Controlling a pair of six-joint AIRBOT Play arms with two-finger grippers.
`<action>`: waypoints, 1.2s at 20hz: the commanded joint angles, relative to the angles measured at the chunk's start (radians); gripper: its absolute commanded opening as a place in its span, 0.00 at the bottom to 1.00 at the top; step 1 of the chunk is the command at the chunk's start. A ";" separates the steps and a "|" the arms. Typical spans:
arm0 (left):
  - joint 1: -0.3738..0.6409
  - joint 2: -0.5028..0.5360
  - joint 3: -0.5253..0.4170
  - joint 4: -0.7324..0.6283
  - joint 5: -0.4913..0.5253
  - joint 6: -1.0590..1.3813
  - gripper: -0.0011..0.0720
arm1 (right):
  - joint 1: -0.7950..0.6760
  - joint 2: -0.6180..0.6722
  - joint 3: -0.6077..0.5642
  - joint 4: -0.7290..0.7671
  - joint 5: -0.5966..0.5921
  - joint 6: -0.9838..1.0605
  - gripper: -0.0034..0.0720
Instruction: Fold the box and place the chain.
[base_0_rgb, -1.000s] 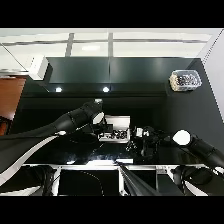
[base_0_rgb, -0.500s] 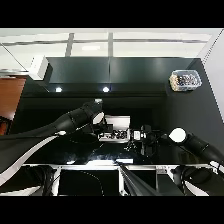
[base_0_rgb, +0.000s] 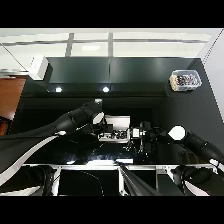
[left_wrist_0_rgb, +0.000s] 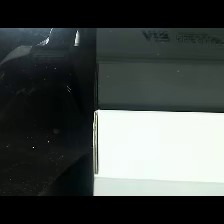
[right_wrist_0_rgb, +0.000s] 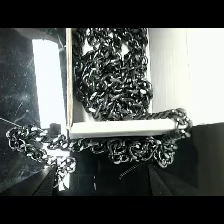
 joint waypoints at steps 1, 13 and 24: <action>0.000 0.001 0.001 0.000 -0.002 0.000 0.06 | 0.000 -0.018 0.003 0.021 0.002 -0.054 0.96; 0.000 0.001 0.001 0.000 -0.005 0.000 0.06 | 0.000 -0.100 0.055 0.066 0.066 -0.119 0.96; 0.000 0.001 0.001 0.000 -0.005 0.000 0.06 | 0.000 -0.100 0.055 0.060 0.093 -0.061 0.66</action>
